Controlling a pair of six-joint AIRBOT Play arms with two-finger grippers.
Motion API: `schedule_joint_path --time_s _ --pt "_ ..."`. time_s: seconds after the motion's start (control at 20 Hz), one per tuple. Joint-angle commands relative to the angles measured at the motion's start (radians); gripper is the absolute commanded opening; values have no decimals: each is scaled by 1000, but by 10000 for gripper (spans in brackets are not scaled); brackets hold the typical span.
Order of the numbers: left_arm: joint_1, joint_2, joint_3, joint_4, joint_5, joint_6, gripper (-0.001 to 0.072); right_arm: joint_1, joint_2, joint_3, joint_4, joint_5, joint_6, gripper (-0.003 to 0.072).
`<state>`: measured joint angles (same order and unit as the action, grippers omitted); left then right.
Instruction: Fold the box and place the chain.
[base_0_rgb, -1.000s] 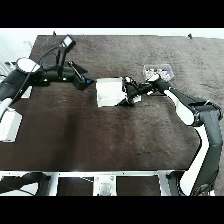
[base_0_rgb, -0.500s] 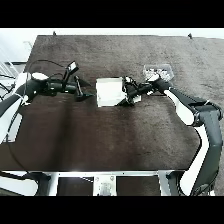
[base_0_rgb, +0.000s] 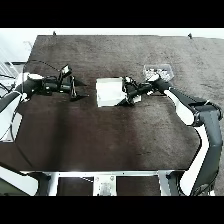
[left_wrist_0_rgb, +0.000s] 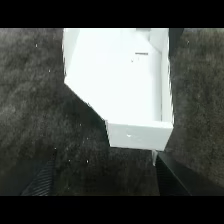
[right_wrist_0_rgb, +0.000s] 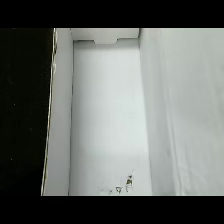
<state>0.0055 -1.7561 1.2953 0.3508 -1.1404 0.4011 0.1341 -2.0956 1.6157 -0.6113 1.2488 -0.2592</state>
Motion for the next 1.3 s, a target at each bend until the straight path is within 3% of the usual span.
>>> schedule_joint_path --time_s 0.0,0.15,0.45,1.25 --pt "3 -85 105 15 -79 -41 704 0 0 0 0 0 0 517" --pt "-2 -149 163 16 -132 -60 704 0 0 0 0 0 0 516" --pt "-56 -209 186 64 -88 -21 705 0 0 0 0 0 0 516" --pt "-74 -211 185 71 -111 58 720 0 0 0 0 0 0 516"
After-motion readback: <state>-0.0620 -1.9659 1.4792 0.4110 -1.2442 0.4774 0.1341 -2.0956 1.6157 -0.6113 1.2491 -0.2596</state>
